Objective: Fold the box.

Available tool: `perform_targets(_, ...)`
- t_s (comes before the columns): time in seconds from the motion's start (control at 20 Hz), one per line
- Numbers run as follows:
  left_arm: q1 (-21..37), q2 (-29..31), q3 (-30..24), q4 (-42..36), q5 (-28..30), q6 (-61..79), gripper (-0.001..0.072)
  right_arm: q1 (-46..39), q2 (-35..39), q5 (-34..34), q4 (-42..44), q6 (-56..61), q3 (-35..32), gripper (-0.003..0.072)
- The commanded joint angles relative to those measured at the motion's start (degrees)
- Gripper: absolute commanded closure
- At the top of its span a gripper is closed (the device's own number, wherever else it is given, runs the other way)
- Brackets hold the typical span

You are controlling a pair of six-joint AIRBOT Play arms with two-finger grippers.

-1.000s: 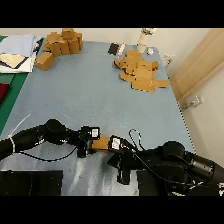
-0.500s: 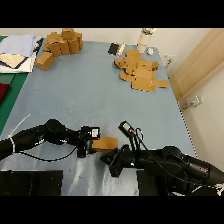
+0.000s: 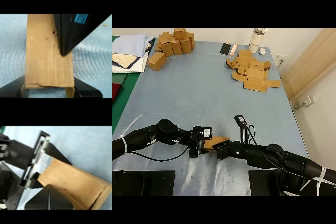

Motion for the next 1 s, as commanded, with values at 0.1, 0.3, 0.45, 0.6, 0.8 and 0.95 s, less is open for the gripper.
perform_targets(0.1,0.0,0.0,0.0,0.0,0.0,0.0,0.0236,-0.1,-3.1,0.0,-0.1,0.8,-0.1,0.0684)
perform_targets(0.3,0.0,0.0,0.0,0.0,0.0,0.0,0.0236,0.3,-5.1,-0.7,-0.2,0.8,-0.1,0.0684)
perform_targets(0.45,0.0,0.0,0.0,0.0,0.0,0.0,0.0236,0.6,-5.2,-0.5,-0.9,0.8,-0.1,0.0683)
perform_targets(0.6,0.0,0.0,0.0,0.0,0.0,0.0,0.0236,0.6,-5.4,-0.5,-0.9,0.8,-0.1,0.0683)
perform_targets(0.8,0.0,0.0,0.0,0.0,0.0,0.0,0.0237,0.6,-4.6,0.5,-0.9,0.6,0.0,0.0683)
perform_targets(0.95,0.0,0.0,0.0,0.0,0.0,0.0,0.0236,0.6,1.0,0.0,-3.8,0.6,0.9,0.0683)
